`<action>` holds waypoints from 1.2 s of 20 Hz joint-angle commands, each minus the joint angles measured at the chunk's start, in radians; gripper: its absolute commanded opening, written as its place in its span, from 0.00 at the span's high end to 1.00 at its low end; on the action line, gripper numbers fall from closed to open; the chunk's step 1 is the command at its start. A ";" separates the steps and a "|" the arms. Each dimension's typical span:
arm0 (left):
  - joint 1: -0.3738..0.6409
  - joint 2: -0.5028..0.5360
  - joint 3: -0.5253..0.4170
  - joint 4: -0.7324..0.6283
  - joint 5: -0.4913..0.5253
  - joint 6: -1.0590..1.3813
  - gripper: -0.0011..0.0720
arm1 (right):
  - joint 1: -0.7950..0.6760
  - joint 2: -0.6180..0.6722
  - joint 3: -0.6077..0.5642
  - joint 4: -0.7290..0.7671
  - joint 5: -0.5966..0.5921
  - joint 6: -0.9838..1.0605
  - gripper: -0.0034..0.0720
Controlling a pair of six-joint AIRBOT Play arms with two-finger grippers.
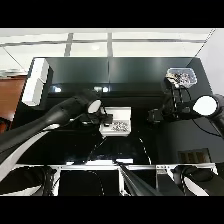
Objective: Fold the box and place the chain.
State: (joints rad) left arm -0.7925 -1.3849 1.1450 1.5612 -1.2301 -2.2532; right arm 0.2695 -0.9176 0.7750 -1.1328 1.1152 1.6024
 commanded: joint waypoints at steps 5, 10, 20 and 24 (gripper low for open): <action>0.200 0.391 -0.248 0.222 -0.018 0.046 0.12 | -0.003 0.001 0.000 -0.013 0.001 -0.002 0.47; 0.481 0.422 -0.552 -0.662 0.280 1.160 0.12 | -0.003 0.001 -0.001 -0.011 -0.035 -0.001 0.47; 0.316 0.328 -0.584 -0.681 0.484 2.451 0.01 | -0.003 0.001 -0.002 -0.009 -0.035 0.010 0.47; 0.369 0.180 -0.554 -0.861 0.442 2.454 0.01 | -0.003 0.001 -0.002 -0.002 -0.035 0.023 0.47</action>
